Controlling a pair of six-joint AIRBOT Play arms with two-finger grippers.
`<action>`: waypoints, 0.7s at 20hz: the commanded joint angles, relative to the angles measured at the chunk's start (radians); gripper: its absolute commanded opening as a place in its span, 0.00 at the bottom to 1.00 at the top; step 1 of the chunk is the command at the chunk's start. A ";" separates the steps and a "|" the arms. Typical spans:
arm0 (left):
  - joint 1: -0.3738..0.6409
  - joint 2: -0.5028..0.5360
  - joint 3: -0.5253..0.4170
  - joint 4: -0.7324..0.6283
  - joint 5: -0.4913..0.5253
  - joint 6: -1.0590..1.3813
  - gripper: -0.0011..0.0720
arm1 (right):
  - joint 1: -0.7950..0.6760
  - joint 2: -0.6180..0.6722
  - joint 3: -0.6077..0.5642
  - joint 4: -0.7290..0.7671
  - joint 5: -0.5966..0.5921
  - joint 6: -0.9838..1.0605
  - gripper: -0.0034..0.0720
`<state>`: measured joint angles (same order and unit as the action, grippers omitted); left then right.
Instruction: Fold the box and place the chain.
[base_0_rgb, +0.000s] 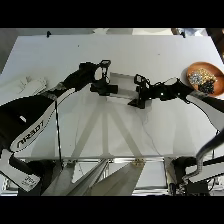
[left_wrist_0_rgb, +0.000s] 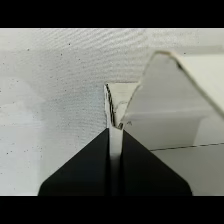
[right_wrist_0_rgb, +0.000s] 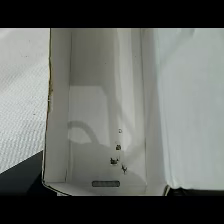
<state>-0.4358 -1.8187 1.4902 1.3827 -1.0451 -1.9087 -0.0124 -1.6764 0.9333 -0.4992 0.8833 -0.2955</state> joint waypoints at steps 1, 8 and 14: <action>0.000 0.003 0.001 -0.010 0.001 -0.003 0.15 | 0.000 0.000 0.001 -0.001 -0.001 -0.001 0.65; 0.061 0.087 0.001 -0.113 -0.060 0.202 0.63 | 0.000 0.000 0.001 -0.001 -0.001 -0.001 0.65; 0.241 0.201 0.000 -0.280 -0.149 0.758 0.63 | 0.000 0.000 0.001 -0.001 -0.001 -0.001 0.65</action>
<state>-0.2737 -1.6627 1.4899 1.2083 -1.1538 -1.4574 -0.0124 -1.6764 0.9333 -0.5011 0.8818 -0.2970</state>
